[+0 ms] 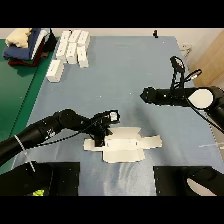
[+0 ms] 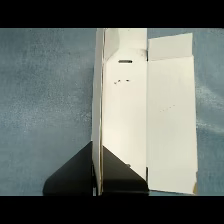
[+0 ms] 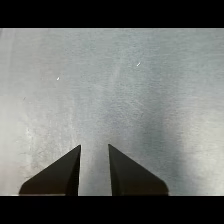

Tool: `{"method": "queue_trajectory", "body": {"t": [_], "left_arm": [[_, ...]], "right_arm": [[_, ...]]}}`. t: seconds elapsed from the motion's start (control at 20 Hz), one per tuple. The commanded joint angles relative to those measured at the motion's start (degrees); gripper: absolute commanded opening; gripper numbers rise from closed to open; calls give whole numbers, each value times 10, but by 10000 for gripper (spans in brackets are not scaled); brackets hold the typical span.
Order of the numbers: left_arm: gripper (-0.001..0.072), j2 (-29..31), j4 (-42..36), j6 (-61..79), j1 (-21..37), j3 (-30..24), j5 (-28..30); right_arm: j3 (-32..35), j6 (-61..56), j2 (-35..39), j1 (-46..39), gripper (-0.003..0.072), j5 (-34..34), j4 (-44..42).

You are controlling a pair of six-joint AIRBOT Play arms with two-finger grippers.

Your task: Fold the box.

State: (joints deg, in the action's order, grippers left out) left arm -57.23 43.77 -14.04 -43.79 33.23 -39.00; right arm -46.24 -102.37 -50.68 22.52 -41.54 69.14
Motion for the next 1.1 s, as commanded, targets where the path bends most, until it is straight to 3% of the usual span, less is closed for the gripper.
{"method": "queue_trajectory", "body": {"t": [0.0, 0.35, 0.4, 0.5, 0.6, 0.85, 0.95, 1.05], "left_arm": [[15, 1, 15, -27, -5, -1, -28], [16, 14, 12, -38, -5, -1, -39], [16, 14, 12, -38, -5, -1, -36], [16, 14, 12, -38, -5, -1, -34], [16, 14, 13, -38, -5, -1, -34], [16, 14, 12, -38, -5, -1, -34], [16, 14, 12, -38, -5, -1, -34], [16, 14, 12, -38, -5, -1, -34]], "right_arm": [[0, 1, 0, 2, 260, 0, 0], [0, 5, 0, 1, 260, -24, 1], [-1, 4, 0, 1, 259, -45, 1], [-2, 4, 0, -4, 71, -124, 1], [-2, -21, 5, -4, 20, -233, 17], [3, -121, 73, 16, 7, -401, 103], [26, -105, 106, 70, 7, -422, 92], [76, -7, 130, 167, 7, -383, 69]]}}
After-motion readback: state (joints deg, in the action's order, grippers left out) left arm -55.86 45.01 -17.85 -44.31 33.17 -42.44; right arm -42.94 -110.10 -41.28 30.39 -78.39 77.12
